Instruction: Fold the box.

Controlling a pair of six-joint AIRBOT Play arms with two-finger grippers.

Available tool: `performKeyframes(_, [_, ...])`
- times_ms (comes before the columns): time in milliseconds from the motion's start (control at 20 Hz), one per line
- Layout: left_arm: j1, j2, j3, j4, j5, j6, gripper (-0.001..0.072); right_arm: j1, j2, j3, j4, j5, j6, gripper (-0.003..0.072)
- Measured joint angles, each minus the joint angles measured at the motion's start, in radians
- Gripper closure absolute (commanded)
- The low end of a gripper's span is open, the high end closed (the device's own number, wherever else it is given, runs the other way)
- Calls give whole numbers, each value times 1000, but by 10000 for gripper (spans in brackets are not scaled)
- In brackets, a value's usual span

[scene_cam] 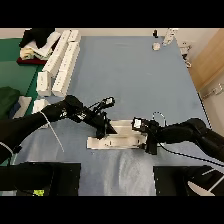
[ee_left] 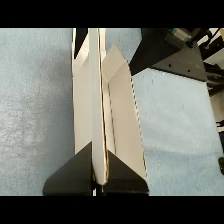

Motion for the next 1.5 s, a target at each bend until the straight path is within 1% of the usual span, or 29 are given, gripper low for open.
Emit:
performKeyframes(100, [0, 0, 0, 0, 0, 0, 697, -35, -30, -3, 67, -7, -102, -34])
performKeyframes(250, [0, 0, -1, 0, 0, 0, 696, -58, -55, -6, 113, -12, -156, -26])
performKeyframes(500, [0, 0, -1, 0, 0, 0, 696, -69, -70, -6, 127, -14, -185, -26])
performKeyframes(750, [0, 0, 0, 0, 2, 0, 696, -71, -126, -6, 136, 15, -245, -24])
performKeyframes(800, [0, 0, -1, 0, 0, 0, 697, -70, -138, -6, 144, 18, -254, -1])
performKeyframes(850, [0, 0, -1, 0, 0, 0, 696, -70, -148, -6, 145, 19, -265, 47])
performKeyframes(1050, [0, 0, -1, 0, 1, 0, 697, -89, -169, -9, 153, 22, -288, 46])
performKeyframes(1500, [0, 0, 0, 0, 1, 0, 696, -120, -155, -19, 171, 14, -325, 46])
